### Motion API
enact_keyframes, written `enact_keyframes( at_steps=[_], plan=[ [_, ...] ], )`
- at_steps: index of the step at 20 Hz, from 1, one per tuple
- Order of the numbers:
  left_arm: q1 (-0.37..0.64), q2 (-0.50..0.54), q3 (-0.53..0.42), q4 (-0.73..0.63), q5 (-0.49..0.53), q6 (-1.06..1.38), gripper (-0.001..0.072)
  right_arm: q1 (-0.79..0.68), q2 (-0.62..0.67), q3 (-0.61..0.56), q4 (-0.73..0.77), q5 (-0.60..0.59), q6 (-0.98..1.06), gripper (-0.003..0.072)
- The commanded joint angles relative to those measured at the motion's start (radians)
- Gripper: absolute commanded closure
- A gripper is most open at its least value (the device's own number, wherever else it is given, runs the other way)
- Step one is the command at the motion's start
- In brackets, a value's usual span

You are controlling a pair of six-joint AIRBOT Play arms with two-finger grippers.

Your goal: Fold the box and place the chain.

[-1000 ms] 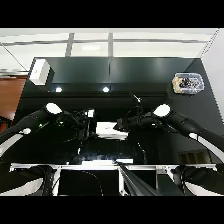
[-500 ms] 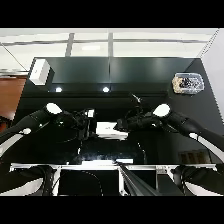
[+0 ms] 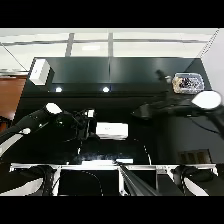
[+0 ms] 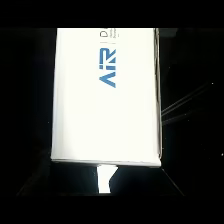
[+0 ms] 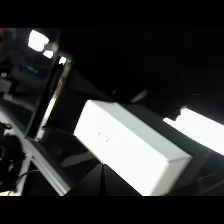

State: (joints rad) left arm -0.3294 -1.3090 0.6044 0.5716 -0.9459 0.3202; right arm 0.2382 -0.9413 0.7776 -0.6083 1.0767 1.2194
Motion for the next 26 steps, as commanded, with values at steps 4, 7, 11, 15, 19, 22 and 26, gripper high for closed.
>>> enact_keyframes(
  at_steps=[4, 7, 11, 15, 19, 22, 26],
  plan=[
    [0.0, 0.09, 0.056, 0.174, -0.064, -0.219, -0.0005, -0.272, 0.206, 0.007, -0.283, 0.219, 0.12, 0.0679],
    [-0.003, 0.163, 0.066, 0.151, -0.093, -0.251, -0.0006, -0.294, 0.208, 0.007, -0.286, 0.205, 0.12, 0.0679],
    [-0.041, 0.191, 0.068, 0.013, -0.086, -0.253, -0.0003, -0.294, 0.207, 0.005, -0.286, 0.177, 0.12, 0.0679],
    [-0.158, 0.129, 0.098, 0.0, 0.024, -0.254, -0.0001, -0.294, 0.207, 0.005, -0.286, 0.172, 0.12, 0.0679],
    [-0.235, 0.035, 0.178, 0.0, 0.029, -0.266, 0.0, -0.294, 0.207, 0.005, -0.286, 0.172, 0.12, 0.0678],
    [-0.242, -0.024, 0.197, -0.001, 0.022, -0.303, 0.0, -0.294, 0.207, 0.005, -0.287, 0.175, 0.119, 0.0678],
    [-0.242, -0.035, 0.197, 0.0, 0.023, -0.303, -0.0001, -0.294, 0.207, 0.005, -0.287, 0.176, 0.119, 0.0678]
  ],
)
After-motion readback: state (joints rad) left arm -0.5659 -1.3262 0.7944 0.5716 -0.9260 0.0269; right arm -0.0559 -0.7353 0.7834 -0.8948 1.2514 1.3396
